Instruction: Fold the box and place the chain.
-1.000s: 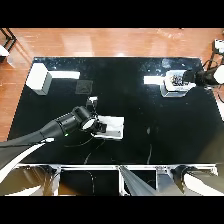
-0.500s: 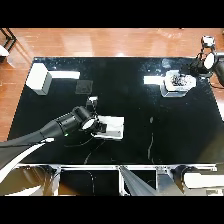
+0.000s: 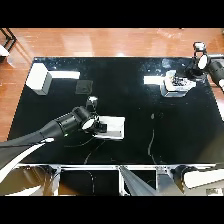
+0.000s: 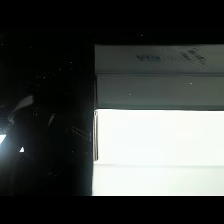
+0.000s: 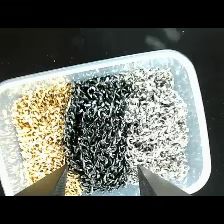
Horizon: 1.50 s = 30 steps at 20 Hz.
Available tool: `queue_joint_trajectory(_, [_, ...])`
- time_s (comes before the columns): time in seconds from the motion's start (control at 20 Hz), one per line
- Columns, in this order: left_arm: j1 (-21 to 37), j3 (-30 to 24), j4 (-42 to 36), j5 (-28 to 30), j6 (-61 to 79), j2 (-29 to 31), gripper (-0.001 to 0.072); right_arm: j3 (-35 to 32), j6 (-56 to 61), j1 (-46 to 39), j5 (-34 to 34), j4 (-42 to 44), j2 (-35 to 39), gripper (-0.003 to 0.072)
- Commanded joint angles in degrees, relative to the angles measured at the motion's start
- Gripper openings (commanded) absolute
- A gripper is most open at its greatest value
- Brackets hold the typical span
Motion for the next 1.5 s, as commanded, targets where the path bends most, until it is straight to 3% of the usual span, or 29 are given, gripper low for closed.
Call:
queue_joint_trajectory(0.0, [0.0,0.0,-0.1,0.5,0.0,0.0,0.0023,0.2,-0.7,0.0,0.1,0.3,-1.5,0.0475])
queue_joint_trajectory(0.75, [0.0,0.0,-0.1,0.5,0.0,0.0,0.0024,0.3,-1.0,0.0,-3.1,1.1,-7.0,0.0466])
queue_joint_trajectory(0.8, [0.0,0.0,-0.1,0.5,0.0,0.0,0.0023,0.3,-1.0,0.0,-3.6,1.1,-7.2,0.0446])
queue_joint_trajectory(0.85, [0.0,0.0,-0.1,0.5,0.0,0.0,0.0023,0.3,-1.0,0.0,-3.9,1.1,-7.2,0.0311])
queue_joint_trajectory(0.95, [0.0,0.0,-0.1,0.5,0.0,0.0,0.0024,0.4,-1.0,0.0,-4.4,1.1,-7.2,0.0287])
queue_joint_trajectory(1.0, [0.0,0.0,-0.1,0.5,0.0,0.0,0.0024,0.7,-1.0,0.0,-3.9,1.1,-7.2,0.0074])
queue_joint_trajectory(1.05, [0.0,0.0,-0.1,0.5,0.0,0.0,0.0023,1.3,-1.1,0.0,-3.3,1.0,-7.2,0.0021])
queue_joint_trajectory(1.3, [0.0,0.0,-0.1,0.5,0.0,0.0,0.0024,8.2,-2.6,0.0,4.7,1.1,-6.9,0.0020])
queue_joint_trajectory(1.45, [0.0,0.0,-0.1,0.5,0.0,0.0,0.0023,9.2,-2.8,0.0,5.3,2.6,-4.0,0.0020])
